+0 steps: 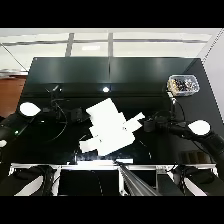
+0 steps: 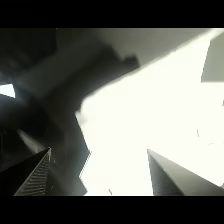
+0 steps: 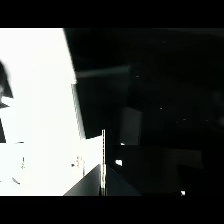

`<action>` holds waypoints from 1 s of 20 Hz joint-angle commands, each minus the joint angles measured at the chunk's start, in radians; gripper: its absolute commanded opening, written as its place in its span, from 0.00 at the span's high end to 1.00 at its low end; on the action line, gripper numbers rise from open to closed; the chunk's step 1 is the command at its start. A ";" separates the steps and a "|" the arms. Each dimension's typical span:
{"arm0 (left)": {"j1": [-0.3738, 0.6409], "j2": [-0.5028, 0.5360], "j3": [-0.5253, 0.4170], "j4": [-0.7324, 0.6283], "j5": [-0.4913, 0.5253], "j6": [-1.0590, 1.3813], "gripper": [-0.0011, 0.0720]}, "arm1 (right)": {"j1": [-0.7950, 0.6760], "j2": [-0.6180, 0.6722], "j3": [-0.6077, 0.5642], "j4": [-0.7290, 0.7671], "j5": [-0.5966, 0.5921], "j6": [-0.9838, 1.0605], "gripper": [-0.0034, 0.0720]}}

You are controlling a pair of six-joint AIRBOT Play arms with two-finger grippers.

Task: Fold the box and place the chain.

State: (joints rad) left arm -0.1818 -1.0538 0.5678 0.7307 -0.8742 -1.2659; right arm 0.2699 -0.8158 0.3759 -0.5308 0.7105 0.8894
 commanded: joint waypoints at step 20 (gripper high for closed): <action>-0.001 -0.239 -0.117 -0.446 -0.198 0.708 0.03 | 0.025 0.001 -0.003 0.007 0.003 -0.002 0.92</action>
State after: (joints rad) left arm -0.1818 -1.2682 0.4618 0.3359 -1.0111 -0.6861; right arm 0.2951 -0.8158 0.3737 -0.5243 0.7136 0.8860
